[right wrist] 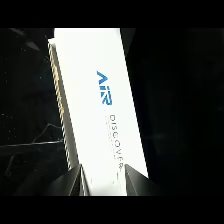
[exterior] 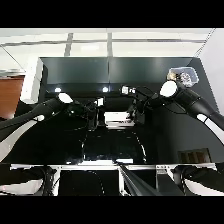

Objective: Fold the box and place the chain.

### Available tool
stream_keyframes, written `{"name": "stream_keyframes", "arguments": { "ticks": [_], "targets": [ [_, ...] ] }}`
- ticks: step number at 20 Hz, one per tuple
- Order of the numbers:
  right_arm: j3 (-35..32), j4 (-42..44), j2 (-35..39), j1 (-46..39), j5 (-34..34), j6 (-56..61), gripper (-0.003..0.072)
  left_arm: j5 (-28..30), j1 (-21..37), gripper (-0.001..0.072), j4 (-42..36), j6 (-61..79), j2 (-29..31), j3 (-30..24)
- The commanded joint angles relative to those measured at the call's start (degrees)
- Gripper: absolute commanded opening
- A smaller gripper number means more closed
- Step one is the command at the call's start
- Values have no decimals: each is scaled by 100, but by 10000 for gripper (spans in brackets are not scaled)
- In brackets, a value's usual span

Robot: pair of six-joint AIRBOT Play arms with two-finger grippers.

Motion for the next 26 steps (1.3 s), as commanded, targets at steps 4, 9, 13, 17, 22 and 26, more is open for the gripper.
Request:
{"name": "stream_keyframes", "arguments": {
  "ticks": [4,9,13,17,22,26],
  "targets": [
    [-52,-11,-17,24,116,0,306,-2,0,503,2,2,-4,-2],
    [-52,-57,-17,116,118,2,318,-2,0,504,2,0,-7,-2],
    [-52,-48,-17,116,118,39,351,-2,0,503,2,0,-7,-2],
    [-52,-50,-17,116,116,103,437,-2,0,503,2,2,-7,-2],
    [-70,-48,-17,116,116,105,437,-2,0,504,2,0,-7,-2],
    [-260,-35,-24,170,90,109,437,-2,0,503,2,0,-7,-2]
  ]
}}
